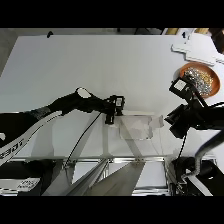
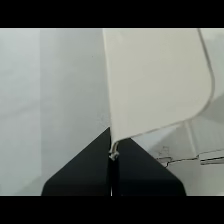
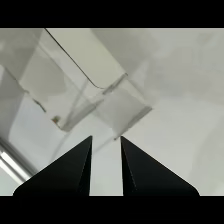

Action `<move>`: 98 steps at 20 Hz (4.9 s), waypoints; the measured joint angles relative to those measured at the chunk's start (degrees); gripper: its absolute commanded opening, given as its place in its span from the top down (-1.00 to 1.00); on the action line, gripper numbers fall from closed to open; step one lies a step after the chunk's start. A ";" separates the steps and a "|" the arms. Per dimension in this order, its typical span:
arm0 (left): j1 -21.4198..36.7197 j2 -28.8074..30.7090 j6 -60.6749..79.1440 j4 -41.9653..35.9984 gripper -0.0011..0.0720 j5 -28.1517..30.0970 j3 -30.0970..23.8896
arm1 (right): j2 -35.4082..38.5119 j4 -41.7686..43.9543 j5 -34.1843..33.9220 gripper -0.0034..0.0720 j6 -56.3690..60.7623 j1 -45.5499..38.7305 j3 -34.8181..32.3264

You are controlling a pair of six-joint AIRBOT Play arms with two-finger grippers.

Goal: Fold the box and place the chain.

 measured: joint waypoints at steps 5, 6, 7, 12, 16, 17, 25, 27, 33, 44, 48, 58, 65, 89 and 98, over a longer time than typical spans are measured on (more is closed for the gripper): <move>-0.79 1.57 -5.44 3.98 0.96 1.81 0.33 | 0.00 -0.79 0.11 0.39 -1.73 0.00 0.00; -0.85 1.60 -5.88 4.22 0.96 2.08 0.35 | 0.00 -0.83 0.11 0.39 -1.90 0.00 0.00; -0.90 1.57 -6.21 4.39 0.96 2.25 0.39 | 0.00 -0.87 0.13 0.39 -2.08 0.00 0.00; -0.98 1.40 -7.08 4.70 0.95 2.86 0.44 | 0.00 -1.01 0.35 0.39 -2.60 0.00 -0.02; -0.98 1.38 -7.26 4.92 0.95 3.04 0.44 | 0.00 -0.85 0.42 0.87 -2.95 0.00 -0.79; -0.98 1.38 -7.26 4.94 0.95 3.06 0.44 | 0.00 -0.50 0.39 0.87 -3.50 0.00 -1.46; -0.98 1.38 -7.30 5.07 0.95 3.10 0.44 | 0.00 8.15 -5.07 0.87 -16.74 0.11 -12.07; -0.98 1.38 -7.30 5.07 0.95 3.13 0.44 | 0.00 9.01 -6.75 0.87 -18.67 1.14 -13.79; -0.98 1.38 -7.32 5.07 0.95 3.13 0.44 | 0.00 6.97 -10.84 0.87 -21.16 9.70 -17.57; -0.98 1.38 -7.34 5.09 0.95 3.13 0.44 | 2.19 1.31 -23.47 -0.70 -24.13 18.75 -27.06; -0.98 1.38 -7.34 5.09 0.95 3.13 0.44 | 3.63 -0.20 -31.71 -0.93 -25.94 21.68 -32.04; -0.98 1.38 -7.34 5.09 0.95 3.13 0.44 | 2.10 -6.64 -43.36 -0.93 -24.90 20.44 -36.30; -0.98 1.36 -7.45 5.07 0.95 3.23 0.44 | 1.46 -7.89 -40.52 -0.93 -24.83 13.60 -32.13; -0.98 1.36 -7.34 5.05 0.95 3.17 0.44 | -10.05 16.17 -38.49 -0.92 -52.35 -4.76 -25.64; -0.98 1.36 -7.34 5.07 0.95 3.28 0.44 | -21.79 30.49 -28.24 -0.91 -70.53 -14.34 -19.12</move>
